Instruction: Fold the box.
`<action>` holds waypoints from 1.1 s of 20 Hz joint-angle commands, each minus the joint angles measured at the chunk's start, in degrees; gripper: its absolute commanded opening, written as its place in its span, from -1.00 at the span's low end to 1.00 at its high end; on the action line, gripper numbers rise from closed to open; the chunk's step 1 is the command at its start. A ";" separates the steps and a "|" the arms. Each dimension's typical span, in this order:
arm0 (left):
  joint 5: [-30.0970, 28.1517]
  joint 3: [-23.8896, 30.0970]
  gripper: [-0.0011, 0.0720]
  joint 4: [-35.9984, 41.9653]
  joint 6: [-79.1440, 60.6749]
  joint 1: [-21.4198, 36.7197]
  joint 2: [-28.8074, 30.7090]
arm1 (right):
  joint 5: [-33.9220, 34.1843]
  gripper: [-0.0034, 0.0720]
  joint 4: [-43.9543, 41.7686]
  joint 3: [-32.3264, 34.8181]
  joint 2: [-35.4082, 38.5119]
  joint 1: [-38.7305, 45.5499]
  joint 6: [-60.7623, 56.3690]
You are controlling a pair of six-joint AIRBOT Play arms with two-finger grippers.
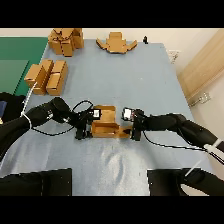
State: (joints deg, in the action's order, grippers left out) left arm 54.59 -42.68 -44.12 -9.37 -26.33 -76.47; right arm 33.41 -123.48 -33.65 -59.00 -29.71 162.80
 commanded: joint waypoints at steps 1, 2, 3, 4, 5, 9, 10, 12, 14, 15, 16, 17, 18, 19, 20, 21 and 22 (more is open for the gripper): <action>-0.04 -0.04 -0.33 0.00 0.00 0.00 0.02 | -1.51 0.47 -3.76 -2.78 -5.73 -2.78 3.37; -0.04 -0.04 -0.33 0.00 0.00 0.00 0.02 | -1.51 0.34 -3.89 -3.89 -7.26 -4.00 3.34; 0.02 -0.04 -0.33 0.00 0.00 0.00 0.02 | -1.55 0.22 -3.89 -4.98 -8.76 -5.33 3.34; 0.02 -0.04 -0.33 0.00 0.00 0.00 0.02 | -1.53 0.18 -3.93 -5.86 -10.10 -6.38 3.21; 0.02 -0.04 -0.33 0.02 0.00 0.00 0.02 | -1.49 0.04 -4.15 -6.54 -11.37 -7.21 3.10; 0.02 -0.04 -0.33 0.04 0.00 0.00 0.02 | -1.55 -0.39 -6.38 -7.41 -13.20 -8.55 3.06; 0.02 -0.04 -0.33 0.04 0.00 0.00 0.02 | -1.57 -0.39 -6.45 -7.43 -13.20 -8.50 3.08; 0.02 -0.04 -0.33 0.22 0.00 0.00 0.02 | -1.51 -0.39 -6.16 -7.54 -13.16 -8.48 3.08; 0.00 -0.04 -0.33 0.22 0.00 0.00 0.02 | -1.44 -0.37 -5.95 -8.22 -12.74 -8.41 2.64; 0.00 -0.04 -0.33 0.24 0.00 0.00 0.02 | -1.46 -0.25 -5.79 -8.68 -12.22 -8.39 2.64; 0.02 -0.04 -0.33 0.22 0.00 0.00 0.02 | -1.36 -0.24 -5.25 -9.01 -11.47 -8.22 2.56; -0.02 -0.04 -0.33 0.22 0.00 0.00 0.02 | -1.18 -0.24 -4.42 -9.01 -10.51 -7.80 1.75; -0.02 -0.04 -0.33 0.24 0.00 0.00 0.02 | -0.48 -0.24 -2.49 -9.01 -9.60 -7.23 -0.37; -0.02 -0.04 -0.33 0.22 0.00 0.00 0.02 | 1.14 -0.07 0.20 -9.01 -8.68 -6.34 -3.26; 0.00 -0.04 -0.33 0.22 0.00 0.00 0.02 | 3.48 0.23 3.19 -9.01 -7.98 -5.38 -5.88; 0.00 -0.04 -0.33 0.22 0.00 0.00 0.02 | 6.25 0.29 5.86 -9.01 -7.63 -4.46 -8.48; -0.02 -0.04 -0.33 0.22 -0.02 0.00 0.02 | 9.22 0.29 7.76 -9.01 -7.50 -3.63 -10.58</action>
State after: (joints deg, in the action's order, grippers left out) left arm 54.50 -42.68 -43.75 -9.21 -26.33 -76.47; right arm 36.38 -122.69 -42.52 -67.81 -35.38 159.09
